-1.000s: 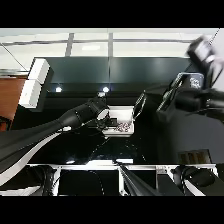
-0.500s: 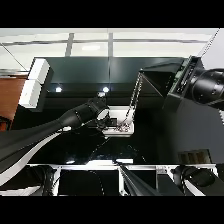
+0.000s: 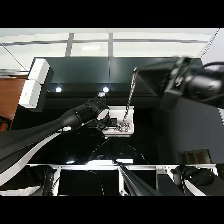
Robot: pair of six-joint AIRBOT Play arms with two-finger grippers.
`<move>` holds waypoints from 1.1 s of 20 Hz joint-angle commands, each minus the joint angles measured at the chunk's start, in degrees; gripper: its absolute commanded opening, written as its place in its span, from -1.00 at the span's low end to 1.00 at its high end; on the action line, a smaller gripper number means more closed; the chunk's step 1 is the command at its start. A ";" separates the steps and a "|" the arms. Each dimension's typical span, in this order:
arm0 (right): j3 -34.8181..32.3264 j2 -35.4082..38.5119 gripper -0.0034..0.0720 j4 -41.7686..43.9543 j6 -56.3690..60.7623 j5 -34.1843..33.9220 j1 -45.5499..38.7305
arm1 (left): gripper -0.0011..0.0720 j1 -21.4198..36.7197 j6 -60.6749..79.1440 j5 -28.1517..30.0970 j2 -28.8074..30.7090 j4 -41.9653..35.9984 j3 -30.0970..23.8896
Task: Fold the box and place the chain.
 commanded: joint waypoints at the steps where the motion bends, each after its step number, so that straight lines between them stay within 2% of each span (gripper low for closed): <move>1: -2.91 -4.22 -0.87 -2.99 2.38 8.07 0.07 | -0.89 0.02 0.02 0.02 -0.02 0.00 0.00; 7: -15.19 -9.97 -0.87 -4.74 2.93 4.04 0.04 | -0.89 0.02 0.02 0.02 -0.02 0.02 0.00; 13: -20.28 -11.43 -0.84 -4.90 3.37 1.22 0.04 | -0.89 0.02 0.02 0.02 -0.02 0.02 0.00; 15: -20.28 -11.43 -0.19 -6.99 5.22 0.98 -0.07 | -0.89 0.02 0.02 0.02 -0.02 0.02 0.00; 17: -20.24 -11.21 -0.19 -11.28 5.27 2.32 -1.73 | -0.89 0.02 0.02 0.04 -0.02 0.02 0.00; 22: -20.33 -9.81 -0.21 -29.14 13.11 10.49 -14.95 | -0.89 0.02 -0.02 0.52 -0.02 0.02 0.00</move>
